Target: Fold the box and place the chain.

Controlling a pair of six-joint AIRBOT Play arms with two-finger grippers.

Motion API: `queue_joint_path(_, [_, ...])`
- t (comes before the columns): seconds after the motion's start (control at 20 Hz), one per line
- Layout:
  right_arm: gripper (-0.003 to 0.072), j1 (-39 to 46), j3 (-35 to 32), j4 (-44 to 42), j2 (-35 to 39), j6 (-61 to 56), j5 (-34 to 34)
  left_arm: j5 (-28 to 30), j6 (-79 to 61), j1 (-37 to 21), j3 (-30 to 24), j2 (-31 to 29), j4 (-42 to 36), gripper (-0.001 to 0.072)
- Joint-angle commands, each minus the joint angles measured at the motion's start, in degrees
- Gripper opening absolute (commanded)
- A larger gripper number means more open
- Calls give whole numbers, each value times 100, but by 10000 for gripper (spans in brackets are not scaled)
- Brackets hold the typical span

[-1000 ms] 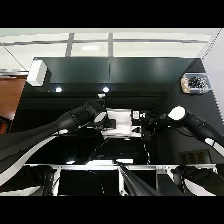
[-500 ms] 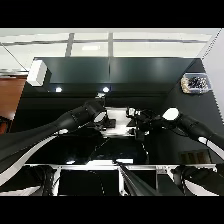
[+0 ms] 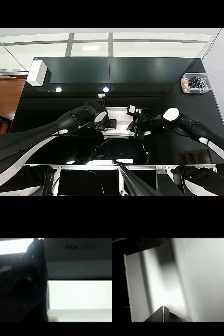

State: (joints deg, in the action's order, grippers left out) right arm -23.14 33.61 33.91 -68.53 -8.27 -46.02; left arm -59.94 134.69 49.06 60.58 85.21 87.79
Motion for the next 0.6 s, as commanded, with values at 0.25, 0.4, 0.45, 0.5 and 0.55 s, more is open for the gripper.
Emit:
queue_joint_path(0.25, [15,2391,640,2358,1150,-4809,-1978,-59,-11,-2,0,0,20,24])
queue_joint_path(0.4, [15,3685,-15,1801,1141,-5757,-1294,-61,-11,-2,0,0,20,25])
queue_joint_path(0.45, [15,3950,-302,1443,1137,-5965,-1088,-59,-11,-2,0,0,17,25])
queue_joint_path(0.5, [14,4105,-590,1029,1106,-5989,-968,-59,-11,-2,0,0,17,25])
queue_joint_path(0.55, [15,4118,-800,782,1038,-5987,-918,-57,-11,-2,0,0,20,24])
